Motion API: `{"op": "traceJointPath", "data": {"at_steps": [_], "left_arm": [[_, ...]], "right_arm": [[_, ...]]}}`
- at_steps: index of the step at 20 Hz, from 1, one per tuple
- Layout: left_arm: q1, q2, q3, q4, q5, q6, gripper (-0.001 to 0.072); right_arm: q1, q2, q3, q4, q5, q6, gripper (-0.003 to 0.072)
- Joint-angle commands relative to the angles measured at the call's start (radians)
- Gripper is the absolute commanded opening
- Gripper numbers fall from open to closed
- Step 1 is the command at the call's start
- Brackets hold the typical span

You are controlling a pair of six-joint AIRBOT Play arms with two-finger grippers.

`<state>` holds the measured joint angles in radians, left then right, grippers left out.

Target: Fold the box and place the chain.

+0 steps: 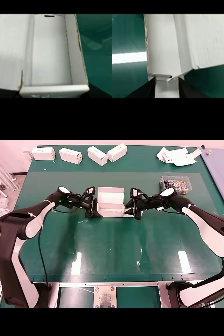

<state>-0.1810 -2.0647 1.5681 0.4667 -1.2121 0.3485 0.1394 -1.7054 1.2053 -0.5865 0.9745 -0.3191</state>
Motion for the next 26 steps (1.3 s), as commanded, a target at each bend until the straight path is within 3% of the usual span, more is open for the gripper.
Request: {"op": "traceJointPath", "data": {"at_steps": [1,6,11,13,14,16,20,22,23,24,26], "left_arm": [[0.001,0.0,0.0,0.0,0.0,0.0,0.0378],[0.001,0.0,0.0,0.0,0.0,0.0,0.0378],[0.001,0.0,0.0,-0.001,0.0,0.0,0.0378],[0.001,0.0,0.0,-0.001,0.0,0.0,0.0378],[0.001,0.0,0.0,-0.001,0.0,0.0,0.0378],[0.001,0.0,0.0,-0.001,0.0,0.0,0.0378],[0.001,0.0,0.0,-0.001,0.0,0.0,0.0378],[0.001,0.0,0.0,-0.001,0.0,0.0,0.0379],[0.001,0.0,0.0,-0.001,0.0,0.0,0.0378],[0.001,0.0,0.0,-0.001,0.0,0.0,0.0378],[0.001,0.0,0.0,-0.001,0.0,0.0,0.0379]], "right_arm": [[0.027,-0.011,0.002,0.07,-0.015,-0.046,0.0316],[0.042,-0.032,0.003,0.127,-0.025,-0.06,0.0323],[0.047,-0.052,0.003,0.137,-0.025,-0.087,0.0447],[0.046,-0.06,0.006,0.144,-0.024,-0.094,0.0563],[0.046,-0.063,0.007,0.147,-0.023,-0.107,0.057],[0.045,-0.064,0.007,0.162,-0.021,-0.128,0.0665],[0.042,-0.064,0.007,0.156,-0.022,-0.127,0.0661],[0.026,-0.06,0.007,0.144,-0.019,-0.092,0.0552],[0.014,-0.05,0.007,0.11,-0.007,-0.054,0.0354],[0.002,-0.038,0.007,0.082,0.013,-0.007,0.0241],[-0.029,-0.004,0.007,0.066,0.066,0.065,0.0151]]}}
